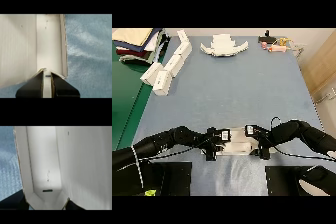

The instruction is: Fold the box.

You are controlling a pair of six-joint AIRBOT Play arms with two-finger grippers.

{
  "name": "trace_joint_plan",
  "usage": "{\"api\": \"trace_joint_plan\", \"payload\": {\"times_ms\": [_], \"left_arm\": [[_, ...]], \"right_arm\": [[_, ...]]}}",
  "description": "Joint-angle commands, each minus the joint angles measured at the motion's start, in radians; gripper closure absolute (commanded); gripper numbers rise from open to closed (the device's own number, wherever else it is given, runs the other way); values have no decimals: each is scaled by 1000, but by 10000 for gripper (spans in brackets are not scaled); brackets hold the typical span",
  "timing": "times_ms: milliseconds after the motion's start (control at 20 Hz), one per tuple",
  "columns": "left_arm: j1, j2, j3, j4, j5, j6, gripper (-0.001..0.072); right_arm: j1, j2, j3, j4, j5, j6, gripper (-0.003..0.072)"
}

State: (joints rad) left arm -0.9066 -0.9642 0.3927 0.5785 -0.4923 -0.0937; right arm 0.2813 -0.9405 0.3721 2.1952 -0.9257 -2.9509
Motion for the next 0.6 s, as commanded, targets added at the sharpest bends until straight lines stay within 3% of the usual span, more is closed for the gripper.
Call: {"api": "trace_joint_plan", "payload": {"times_ms": [0, 50, 100, 150, 550], "left_arm": [[-4, -8, 1, -26, 26, 0, 561], [-4, -8, 1, -26, 26, 0, 475], [-4, -8, 1, -38, 24, -1, 241], [-4, -8, 1, -69, 24, 0, 175], [-4, -8, 1, -93, 10, -1, 175]], "right_arm": [[0, 1, 0, 0, 0, 0, 205], [0, 1, 1, 0, 0, 0, 205], [0, 1, 0, 0, 0, 0, 205], [0, 1, 0, 0, 0, 0, 205], [0, 1, 0, 0, 0, 0, 205]]}}
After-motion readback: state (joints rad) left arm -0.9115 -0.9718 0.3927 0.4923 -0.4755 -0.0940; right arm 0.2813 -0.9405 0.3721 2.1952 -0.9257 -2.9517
